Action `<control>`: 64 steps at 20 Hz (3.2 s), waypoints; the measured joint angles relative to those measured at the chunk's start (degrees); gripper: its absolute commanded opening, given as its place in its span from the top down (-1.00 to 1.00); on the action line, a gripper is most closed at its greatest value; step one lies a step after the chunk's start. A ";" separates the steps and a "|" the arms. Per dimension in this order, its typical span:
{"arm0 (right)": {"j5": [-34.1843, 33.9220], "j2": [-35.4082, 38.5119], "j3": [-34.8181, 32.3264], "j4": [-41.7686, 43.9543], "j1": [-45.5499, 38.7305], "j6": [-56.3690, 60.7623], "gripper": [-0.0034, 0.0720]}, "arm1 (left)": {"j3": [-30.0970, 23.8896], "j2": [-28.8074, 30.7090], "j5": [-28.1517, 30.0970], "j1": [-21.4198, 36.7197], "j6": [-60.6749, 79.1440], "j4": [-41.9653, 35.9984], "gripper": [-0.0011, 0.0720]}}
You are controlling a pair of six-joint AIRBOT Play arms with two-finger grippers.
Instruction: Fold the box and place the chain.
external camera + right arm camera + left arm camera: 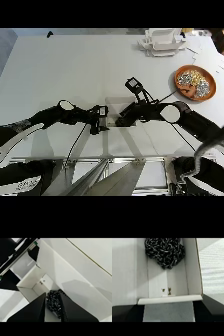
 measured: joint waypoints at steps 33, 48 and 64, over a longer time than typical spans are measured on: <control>1.18 -12.57 -0.02 -23.15 -23.76 19.96 -0.18 | 0.00 0.00 0.00 0.00 0.00 0.00 0.23; 1.95 -9.84 -0.09 -24.52 -23.76 21.51 0.01 | 0.00 0.00 0.00 0.00 0.00 0.00 0.23; 4.35 -7.91 -0.09 -33.68 -23.76 32.72 0.02 | 0.00 0.00 0.00 0.00 0.00 0.00 0.23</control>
